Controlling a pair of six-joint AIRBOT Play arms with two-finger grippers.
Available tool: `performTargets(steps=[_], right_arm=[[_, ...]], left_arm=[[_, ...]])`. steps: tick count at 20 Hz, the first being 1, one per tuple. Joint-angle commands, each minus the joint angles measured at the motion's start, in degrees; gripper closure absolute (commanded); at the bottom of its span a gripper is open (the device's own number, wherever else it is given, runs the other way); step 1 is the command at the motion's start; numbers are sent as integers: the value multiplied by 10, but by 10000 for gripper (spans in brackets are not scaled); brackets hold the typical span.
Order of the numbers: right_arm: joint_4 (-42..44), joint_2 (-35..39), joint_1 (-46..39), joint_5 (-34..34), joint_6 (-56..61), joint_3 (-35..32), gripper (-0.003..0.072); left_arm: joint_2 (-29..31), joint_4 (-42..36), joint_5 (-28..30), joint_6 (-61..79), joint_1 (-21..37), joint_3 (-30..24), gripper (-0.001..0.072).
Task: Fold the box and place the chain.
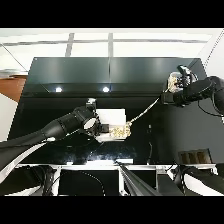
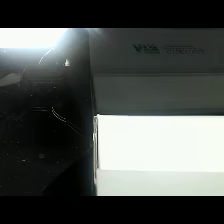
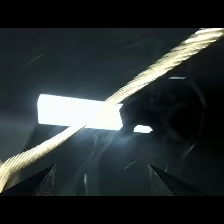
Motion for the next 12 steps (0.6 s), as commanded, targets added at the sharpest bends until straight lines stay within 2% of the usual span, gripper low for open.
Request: performTargets(steps=[1, 2, 3, 7, 12], right_arm=[[-42, -47, -24, 172, 144, -14, -3], [-42, -59, -22, 205, 164, -13, 107], [-44, -73, -22, 228, 180, -11, 137], [-68, -134, -21, 235, 269, 23, 139], [-61, -176, -21, 243, 290, 49, 148]], left_arm=[[0, 0, 1, 0, 0, 0, 681], [0, 0, 1, 0, 0, 0, 682], [0, 0, 1, 0, 0, 0, 681], [0, 0, 1, 0, 0, 0, 681], [0, 0, 3, 0, 0, 0, 681]])
